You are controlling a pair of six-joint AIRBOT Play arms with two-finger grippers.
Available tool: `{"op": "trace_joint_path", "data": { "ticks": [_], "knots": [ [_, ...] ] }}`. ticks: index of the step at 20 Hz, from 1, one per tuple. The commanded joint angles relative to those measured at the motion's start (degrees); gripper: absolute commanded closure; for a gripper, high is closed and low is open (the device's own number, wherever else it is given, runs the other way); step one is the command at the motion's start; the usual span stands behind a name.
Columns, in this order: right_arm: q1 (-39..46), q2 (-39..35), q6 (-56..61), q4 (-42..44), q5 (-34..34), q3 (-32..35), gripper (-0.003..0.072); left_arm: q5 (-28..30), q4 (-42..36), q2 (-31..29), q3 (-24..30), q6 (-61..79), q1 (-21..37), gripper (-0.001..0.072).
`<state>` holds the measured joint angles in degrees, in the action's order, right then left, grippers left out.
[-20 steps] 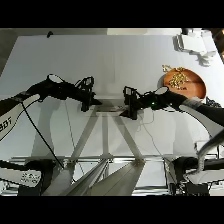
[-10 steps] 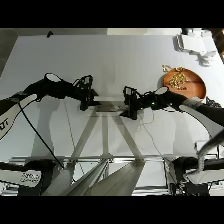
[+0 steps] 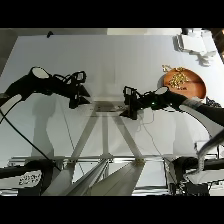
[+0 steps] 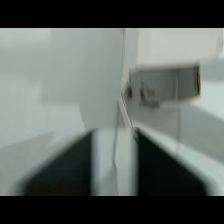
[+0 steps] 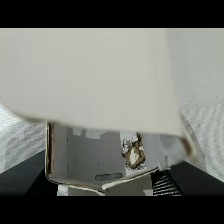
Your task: Fold the box and place the chain.
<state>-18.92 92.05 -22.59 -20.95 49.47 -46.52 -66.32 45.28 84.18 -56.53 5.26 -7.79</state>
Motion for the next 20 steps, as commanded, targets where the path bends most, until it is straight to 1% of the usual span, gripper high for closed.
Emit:
{"op": "trace_joint_path", "data": {
  "ticks": [1, 4, 7, 9, 10, 12, 13, 15, 17, 20],
  "knots": [
    [-0.07, -0.02, 0.00, 0.00, 0.02, -0.04, 0.0148, -4.44, 6.62, -2.12, 0.11, -11.28, 0.57, 0.0695],
    [-0.07, -0.02, 0.02, 0.02, 0.02, -0.04, 0.0148, -6.88, 2.10, -2.12, 1.18, -12.98, -0.42, 0.0694],
    [-0.07, -0.02, 0.00, 0.00, 0.02, -0.04, 0.0148, -6.93, -2.19, -2.12, 1.95, -14.93, -2.43, 0.0694],
    [-0.07, -0.02, 0.02, 0.02, 0.02, -0.04, 0.0148, -5.51, -8.24, -2.12, 1.95, -13.73, -4.02, 0.0695],
    [-0.07, -0.02, 0.00, 0.02, 0.02, -0.04, 0.0148, -3.54, -12.35, -2.10, 1.95, -12.20, -4.81, 0.0695],
    [-0.07, -0.02, 0.00, 0.02, 0.02, -0.04, 0.0148, 4.07, -17.79, -2.08, 1.95, -11.28, -5.81, 0.0695],
    [-0.07, -0.02, 0.02, 0.02, 0.02, -0.04, 0.0148, 8.26, -18.73, -1.92, 1.95, -11.34, -5.88, 0.0695],
    [-0.07, -0.02, 0.00, 0.00, 0.02, -0.04, 0.0148, 14.05, -18.91, -0.98, 1.99, -14.25, -5.79, 0.0695],
    [-0.07, -0.02, 0.02, 0.02, 0.02, -0.04, 0.0148, 17.38, -18.88, 0.66, 1.99, -18.91, -5.77, 0.0695],
    [-0.07, -0.02, 0.00, 0.00, 0.02, -0.04, 0.0148, 17.46, -17.94, 3.96, 1.99, -26.97, -5.77, 0.0695]
  ]
}}
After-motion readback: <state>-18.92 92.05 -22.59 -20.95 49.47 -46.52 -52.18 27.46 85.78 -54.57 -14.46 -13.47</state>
